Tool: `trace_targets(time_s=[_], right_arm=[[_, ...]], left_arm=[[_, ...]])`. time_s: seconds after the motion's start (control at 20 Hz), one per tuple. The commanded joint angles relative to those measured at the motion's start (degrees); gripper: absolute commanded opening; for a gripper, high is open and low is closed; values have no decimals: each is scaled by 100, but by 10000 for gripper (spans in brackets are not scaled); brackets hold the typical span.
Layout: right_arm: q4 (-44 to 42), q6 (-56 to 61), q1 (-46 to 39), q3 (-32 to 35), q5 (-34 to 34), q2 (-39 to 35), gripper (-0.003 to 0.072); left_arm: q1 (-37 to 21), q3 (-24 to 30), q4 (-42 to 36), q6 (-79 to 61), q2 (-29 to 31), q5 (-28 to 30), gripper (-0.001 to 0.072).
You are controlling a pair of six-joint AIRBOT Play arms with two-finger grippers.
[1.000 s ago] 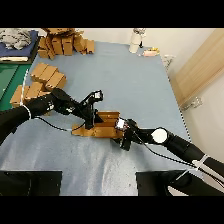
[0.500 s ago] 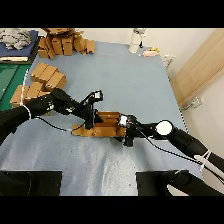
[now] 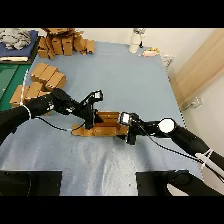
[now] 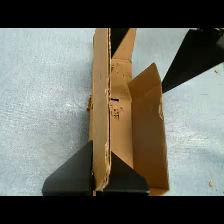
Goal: Fold the box.
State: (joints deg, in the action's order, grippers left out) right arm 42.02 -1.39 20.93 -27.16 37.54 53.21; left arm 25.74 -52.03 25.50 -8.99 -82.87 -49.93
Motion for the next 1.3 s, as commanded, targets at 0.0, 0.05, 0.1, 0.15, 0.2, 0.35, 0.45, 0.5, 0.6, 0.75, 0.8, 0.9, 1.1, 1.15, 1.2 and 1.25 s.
trace_targets(time_s=[0.0,0.05,0.1,0.15,0.2,0.35,0.45,0.5,0.6,0.75,0.8,0.9,1.1,1.15,1.2,1.25], right_arm=[[-203,-319,-188,-2,151,7,720],[-286,-442,-221,-4,125,13,720],[-374,-577,-251,-9,103,44,720],[-485,-713,-280,-15,109,116,720],[-608,-848,-289,-15,109,216,720],[-835,-1176,-289,-144,144,616,720],[-839,-1222,-289,-343,173,879,720],[-839,-1268,-289,-433,208,1005,720],[-841,-1401,-293,-564,330,1248,720],[-839,-1552,-304,-702,348,1510,720],[-835,-1558,-304,-719,348,1515,720],[-817,-1558,-304,-717,404,1480,720],[-837,-1558,-299,-717,533,1482,720],[-833,-1558,-299,-717,669,1482,720],[-761,-1558,-299,-717,815,1482,720],[-682,-1561,-299,-717,946,1482,720]], left_arm=[[-2,0,0,0,0,2,16],[-2,0,0,0,0,0,17],[-2,0,0,0,0,0,17],[-2,0,0,0,0,0,17],[-2,0,0,0,0,0,16],[-2,0,0,0,0,0,16],[0,0,0,0,0,0,16],[-2,0,0,-2,0,0,17],[-2,0,0,-2,0,0,17],[-2,0,0,-2,0,2,17],[-2,0,0,0,0,0,17],[0,0,0,0,0,-2,16],[0,0,0,0,0,0,16],[0,0,0,0,0,0,17],[0,0,0,0,0,0,17],[0,0,0,0,0,0,17]])
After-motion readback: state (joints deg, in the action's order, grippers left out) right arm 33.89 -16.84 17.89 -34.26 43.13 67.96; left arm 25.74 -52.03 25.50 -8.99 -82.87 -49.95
